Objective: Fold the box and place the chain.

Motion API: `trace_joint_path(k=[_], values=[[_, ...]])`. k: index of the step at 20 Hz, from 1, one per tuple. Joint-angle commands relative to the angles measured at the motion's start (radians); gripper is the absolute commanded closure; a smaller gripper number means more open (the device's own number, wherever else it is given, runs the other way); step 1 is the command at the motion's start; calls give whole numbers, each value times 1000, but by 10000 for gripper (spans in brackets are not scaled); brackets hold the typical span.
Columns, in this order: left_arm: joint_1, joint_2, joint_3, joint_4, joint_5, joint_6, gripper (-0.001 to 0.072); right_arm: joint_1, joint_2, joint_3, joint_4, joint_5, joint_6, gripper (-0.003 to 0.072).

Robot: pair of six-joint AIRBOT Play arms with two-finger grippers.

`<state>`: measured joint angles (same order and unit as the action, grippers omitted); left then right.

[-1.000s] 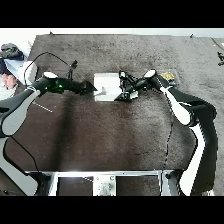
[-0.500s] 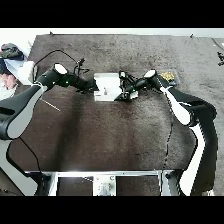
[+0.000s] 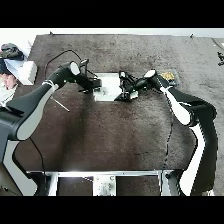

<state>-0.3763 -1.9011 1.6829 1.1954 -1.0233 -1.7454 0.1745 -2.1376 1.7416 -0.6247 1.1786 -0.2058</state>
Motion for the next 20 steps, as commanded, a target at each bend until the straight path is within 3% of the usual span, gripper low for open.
trace_joint_path(k=[1,7,13,15,18,19,20], values=[[-49,-66,126,172,-138,-148,325,1,0,0,0,1,0,240],[-132,-137,268,455,-261,-301,346,1,0,0,0,1,0,240],[-138,-163,273,490,-286,-352,366,1,-1,0,0,0,0,240],[-138,-164,273,508,-285,-372,581,1,0,0,0,0,0,240],[-138,-166,273,512,-283,-375,599,1,0,0,0,0,0,240],[-138,-169,273,511,-289,-375,683,1,0,0,0,0,0,240],[-138,-174,273,507,-297,-375,697,1,0,0,0,0,0,240]])
